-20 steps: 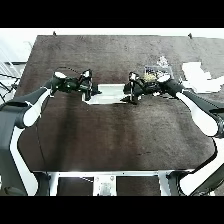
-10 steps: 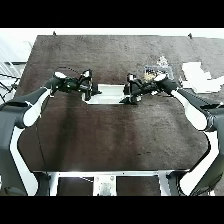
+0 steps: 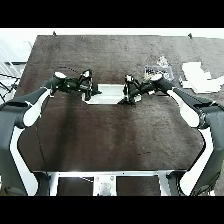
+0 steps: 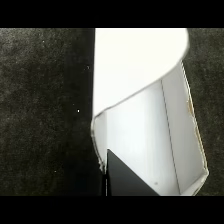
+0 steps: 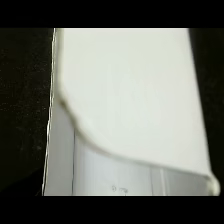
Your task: Fold the box and place the chain.
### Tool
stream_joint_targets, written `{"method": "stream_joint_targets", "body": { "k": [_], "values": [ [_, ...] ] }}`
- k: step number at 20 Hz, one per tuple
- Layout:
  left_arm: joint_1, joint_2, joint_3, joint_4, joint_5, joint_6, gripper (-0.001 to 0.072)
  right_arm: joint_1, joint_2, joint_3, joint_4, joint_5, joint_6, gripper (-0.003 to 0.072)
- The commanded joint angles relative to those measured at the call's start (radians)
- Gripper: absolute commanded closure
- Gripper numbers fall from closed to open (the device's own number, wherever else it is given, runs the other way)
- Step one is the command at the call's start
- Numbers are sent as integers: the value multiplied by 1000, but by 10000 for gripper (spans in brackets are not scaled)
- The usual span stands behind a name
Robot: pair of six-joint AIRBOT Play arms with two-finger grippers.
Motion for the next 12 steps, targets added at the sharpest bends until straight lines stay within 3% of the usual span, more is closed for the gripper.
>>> {"method": "stream_joint_targets", "body": {
  "k": [1, 7, 8, 9, 12],
  "values": [
    [0, 0, 0, 0, 0, 0, 693, 5, -15, 9, 1, 5, 1, 43],
    [0, 0, 0, 0, -3, 0, 693, 4, -24, 13, 4, 5, 2, 45],
    [0, 0, 0, 0, -3, 0, 693, 4, -24, 13, 4, 5, 2, 51],
    [0, 0, 0, 0, -3, 0, 693, 4, -24, 13, 4, 5, 2, 104],
    [0, 0, 0, 0, -4, 1, 693, 4, -24, 12, 4, 5, 2, 104]
  ]
}}
